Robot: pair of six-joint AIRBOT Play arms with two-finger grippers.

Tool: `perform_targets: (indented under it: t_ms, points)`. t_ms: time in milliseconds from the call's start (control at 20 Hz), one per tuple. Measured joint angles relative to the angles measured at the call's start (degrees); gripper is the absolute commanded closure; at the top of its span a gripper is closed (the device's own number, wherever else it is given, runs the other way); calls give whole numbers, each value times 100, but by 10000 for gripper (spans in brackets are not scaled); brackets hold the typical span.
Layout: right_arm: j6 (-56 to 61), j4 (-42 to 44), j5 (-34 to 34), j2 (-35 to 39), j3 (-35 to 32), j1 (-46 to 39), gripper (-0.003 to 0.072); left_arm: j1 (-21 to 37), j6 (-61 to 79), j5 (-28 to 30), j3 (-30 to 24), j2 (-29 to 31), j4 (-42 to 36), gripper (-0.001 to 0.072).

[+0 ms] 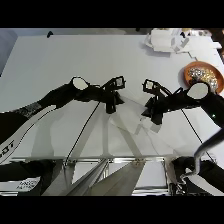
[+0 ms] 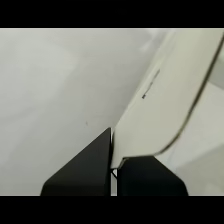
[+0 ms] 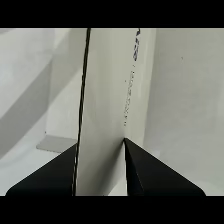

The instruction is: Fold the box and place the chain.

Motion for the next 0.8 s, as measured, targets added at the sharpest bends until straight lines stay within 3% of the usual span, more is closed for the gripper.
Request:
perform_targets:
  t_ms: [300,600,800]
  points:
    - [282,-127,168,468,85,-208,427,-87,-522,479,0,-98,-380,706]
    - [629,-688,629,710,96,-994,425,-157,-1220,780,2,-166,-549,707]
    - [704,-835,651,743,94,-1421,426,-205,-1602,695,0,-173,-485,707]
